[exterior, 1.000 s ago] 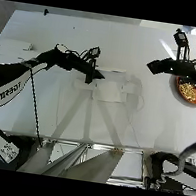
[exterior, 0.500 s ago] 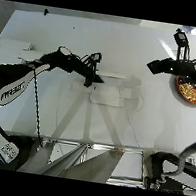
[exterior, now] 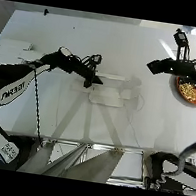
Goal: Fold the box and place the chain.
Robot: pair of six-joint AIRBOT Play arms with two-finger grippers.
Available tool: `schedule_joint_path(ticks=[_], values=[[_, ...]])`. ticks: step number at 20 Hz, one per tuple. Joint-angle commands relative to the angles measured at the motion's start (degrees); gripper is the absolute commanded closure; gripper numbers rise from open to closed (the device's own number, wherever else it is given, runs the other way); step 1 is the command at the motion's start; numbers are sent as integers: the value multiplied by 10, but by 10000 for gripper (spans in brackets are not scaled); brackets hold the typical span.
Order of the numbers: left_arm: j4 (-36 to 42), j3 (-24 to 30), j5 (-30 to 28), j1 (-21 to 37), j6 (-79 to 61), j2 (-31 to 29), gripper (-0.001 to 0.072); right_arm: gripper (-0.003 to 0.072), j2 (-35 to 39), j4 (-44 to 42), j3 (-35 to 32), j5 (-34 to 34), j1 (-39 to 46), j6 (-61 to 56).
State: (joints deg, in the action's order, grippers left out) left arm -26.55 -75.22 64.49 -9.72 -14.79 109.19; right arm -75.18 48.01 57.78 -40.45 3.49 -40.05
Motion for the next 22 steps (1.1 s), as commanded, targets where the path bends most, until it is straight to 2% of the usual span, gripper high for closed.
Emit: schedule_joint_path(ticks=[1, 15, 19, 22], values=[[-1, 0, -5, 0, 0, 0, 704, 190, 0, 0, 1, 0, 0, 0], [-1, 0, -4, 0, 0, 0, 696, 190, 0, -1, 1, 0, 0, 0], [-1, 0, -4, 0, 0, 0, 696, 189, 0, -61, 1, 9, 0, -1], [-1, 0, -4, 0, 0, 0, 696, 190, 10, -92, 2, -31, 0, 0]])
